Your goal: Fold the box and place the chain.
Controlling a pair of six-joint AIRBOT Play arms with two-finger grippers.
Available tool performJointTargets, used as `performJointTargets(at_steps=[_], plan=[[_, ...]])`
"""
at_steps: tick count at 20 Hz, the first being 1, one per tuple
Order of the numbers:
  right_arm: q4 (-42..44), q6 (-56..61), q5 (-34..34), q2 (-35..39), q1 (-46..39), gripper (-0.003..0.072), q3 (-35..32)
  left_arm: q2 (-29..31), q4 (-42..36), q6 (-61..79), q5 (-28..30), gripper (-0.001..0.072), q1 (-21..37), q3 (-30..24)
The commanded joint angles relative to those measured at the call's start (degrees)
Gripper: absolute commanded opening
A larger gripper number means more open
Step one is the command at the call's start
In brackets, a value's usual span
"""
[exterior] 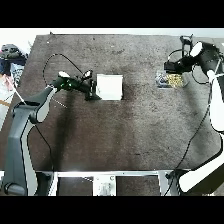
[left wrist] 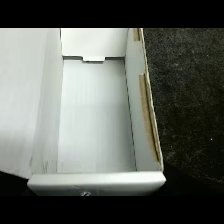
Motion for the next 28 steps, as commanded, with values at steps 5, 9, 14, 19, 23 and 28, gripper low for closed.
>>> performJointTargets(at_steps=[5,9,14,19,23,28], plan=[[0.31,0.26,0.04,-6.75,-0.02,0.0232,-0.5,0.0,0.02,-0.11,0.02,0.0455,0.04,0.0],[0.33,0.24,0.02,-7.54,-0.02,0.0232,-0.5,0.0,0.02,-0.11,0.0,0.0454,0.04,0.0],[1.42,0.2,0.0,-8.46,-0.02,0.016,-0.5,0.0,0.0,-0.11,0.02,0.0455,0.04,0.0],[1.81,-0.24,-1.27,-8.44,-0.02,0.0092,-0.42,0.0,0.02,-0.11,0.02,0.0455,0.04,0.0],[1.79,-0.22,-1.88,-7.5,-0.02,0.0028,-0.39,0.0,0.02,-0.11,0.02,0.0454,0.04,0.0],[1.79,-0.33,-1.9,-4.26,-0.02,0.0027,-0.42,0.0,0.02,-0.11,0.02,0.0455,0.04,0.0]])
